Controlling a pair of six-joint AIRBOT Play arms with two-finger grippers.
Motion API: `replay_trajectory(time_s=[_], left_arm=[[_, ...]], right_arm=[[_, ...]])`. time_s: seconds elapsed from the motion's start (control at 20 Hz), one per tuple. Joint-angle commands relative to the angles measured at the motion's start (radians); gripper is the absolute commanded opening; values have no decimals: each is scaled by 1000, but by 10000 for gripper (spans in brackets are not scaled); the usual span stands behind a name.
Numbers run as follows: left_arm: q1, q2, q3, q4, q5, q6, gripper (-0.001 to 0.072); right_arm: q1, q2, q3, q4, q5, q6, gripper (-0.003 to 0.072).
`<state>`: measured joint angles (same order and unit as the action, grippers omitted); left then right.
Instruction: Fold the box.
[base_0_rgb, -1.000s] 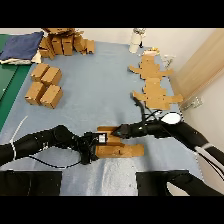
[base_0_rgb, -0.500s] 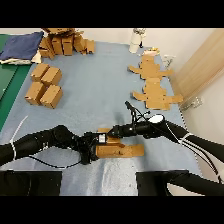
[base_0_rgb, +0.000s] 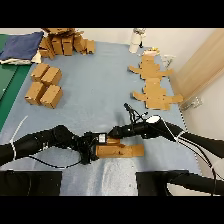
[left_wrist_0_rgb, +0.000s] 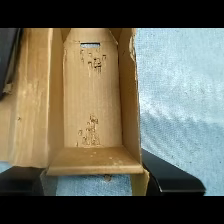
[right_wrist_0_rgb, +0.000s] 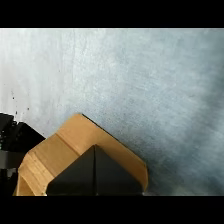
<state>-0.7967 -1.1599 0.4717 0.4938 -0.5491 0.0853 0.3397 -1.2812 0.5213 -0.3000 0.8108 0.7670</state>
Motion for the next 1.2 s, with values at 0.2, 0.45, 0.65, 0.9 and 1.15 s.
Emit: replay_trajectory(time_s=[0.2, 0.45, 0.65, 0.9, 1.15], left_arm=[[0, 0, 1, 0, 0, 0, 510], [0, 0, 1, 0, 0, 0, 510], [0, 0, 1, 0, 0, 0, 510], [0, 0, 1, 0, 1, 0, 510], [0, 0, 1, 0, 9, 0, 510]], right_arm=[[-187, 265, 74, -335, 103, 132, 5], [-269, 535, 75, -657, 332, 122, 159], [-233, 640, 45, -688, 548, -27, 354], [-10, 645, -83, -769, 414, -80, 364], [146, 605, -113, -932, 155, -80, 461]])
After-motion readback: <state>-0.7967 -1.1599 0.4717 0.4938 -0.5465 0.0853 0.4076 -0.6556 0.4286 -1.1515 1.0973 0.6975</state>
